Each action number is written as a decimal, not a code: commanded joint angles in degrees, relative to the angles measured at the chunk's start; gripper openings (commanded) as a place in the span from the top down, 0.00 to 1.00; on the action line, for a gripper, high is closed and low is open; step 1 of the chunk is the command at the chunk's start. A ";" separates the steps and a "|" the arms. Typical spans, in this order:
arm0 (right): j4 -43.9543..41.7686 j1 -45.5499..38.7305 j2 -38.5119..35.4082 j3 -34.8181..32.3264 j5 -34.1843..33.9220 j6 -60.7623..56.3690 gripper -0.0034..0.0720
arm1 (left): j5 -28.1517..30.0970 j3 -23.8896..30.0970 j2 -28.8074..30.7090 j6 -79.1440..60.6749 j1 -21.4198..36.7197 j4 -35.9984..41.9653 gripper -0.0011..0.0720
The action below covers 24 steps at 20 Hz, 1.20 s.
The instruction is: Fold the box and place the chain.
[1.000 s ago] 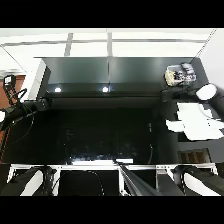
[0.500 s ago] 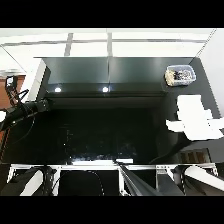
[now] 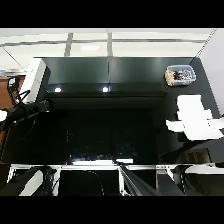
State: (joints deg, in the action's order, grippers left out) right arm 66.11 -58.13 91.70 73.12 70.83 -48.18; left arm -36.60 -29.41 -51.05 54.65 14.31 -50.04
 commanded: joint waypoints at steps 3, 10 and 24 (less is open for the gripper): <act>4.85 4.98 1.40 1.09 5.99 3.23 0.70 | -1.64 0.02 -0.04 -0.02 -0.02 0.02 0.01; -6.47 7.32 -9.44 -4.37 8.24 -0.22 0.93 | -1.27 0.02 -0.15 0.00 -0.04 0.48 0.02; -32.70 45.38 -28.83 -29.38 -10.29 -7.13 0.93 | -3.89 0.02 -0.24 -0.26 -3.78 1.29 0.02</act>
